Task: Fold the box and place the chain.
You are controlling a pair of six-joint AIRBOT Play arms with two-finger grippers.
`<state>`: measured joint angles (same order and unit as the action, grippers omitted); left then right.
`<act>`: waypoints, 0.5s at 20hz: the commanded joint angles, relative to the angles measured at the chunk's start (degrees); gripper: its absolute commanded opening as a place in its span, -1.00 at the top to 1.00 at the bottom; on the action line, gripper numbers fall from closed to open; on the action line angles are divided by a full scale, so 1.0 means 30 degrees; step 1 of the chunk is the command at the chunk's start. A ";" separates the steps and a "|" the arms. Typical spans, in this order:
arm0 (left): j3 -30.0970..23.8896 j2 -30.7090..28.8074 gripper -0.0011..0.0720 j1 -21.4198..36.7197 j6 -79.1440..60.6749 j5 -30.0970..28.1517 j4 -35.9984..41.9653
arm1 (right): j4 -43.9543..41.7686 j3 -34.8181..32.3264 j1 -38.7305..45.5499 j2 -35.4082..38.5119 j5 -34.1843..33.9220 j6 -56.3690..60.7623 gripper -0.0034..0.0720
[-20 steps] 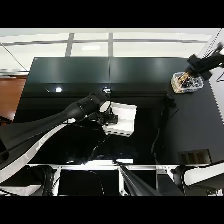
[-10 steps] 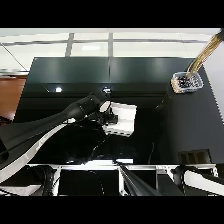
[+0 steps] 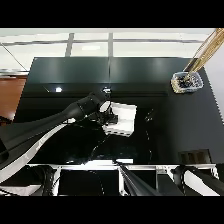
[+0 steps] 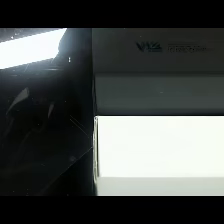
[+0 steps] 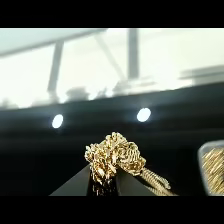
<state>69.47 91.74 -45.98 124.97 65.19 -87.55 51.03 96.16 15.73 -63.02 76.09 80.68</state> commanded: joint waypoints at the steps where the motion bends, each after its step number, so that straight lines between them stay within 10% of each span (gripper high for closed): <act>1: 0.0015 0.0000 0.89 0.0007 -0.0007 -0.0044 -0.0007 | -0.2375 -0.2069 -0.0801 0.1479 0.4597 -0.2208 0.87; 10: 0.0015 0.0000 0.89 0.0007 -0.0007 -0.0036 0.0000 | -0.6754 -1.0112 -0.5668 0.3322 0.2951 -0.3053 0.88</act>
<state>69.47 91.74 -45.98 124.97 65.12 -87.55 36.84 70.78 2.92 -53.74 86.87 72.97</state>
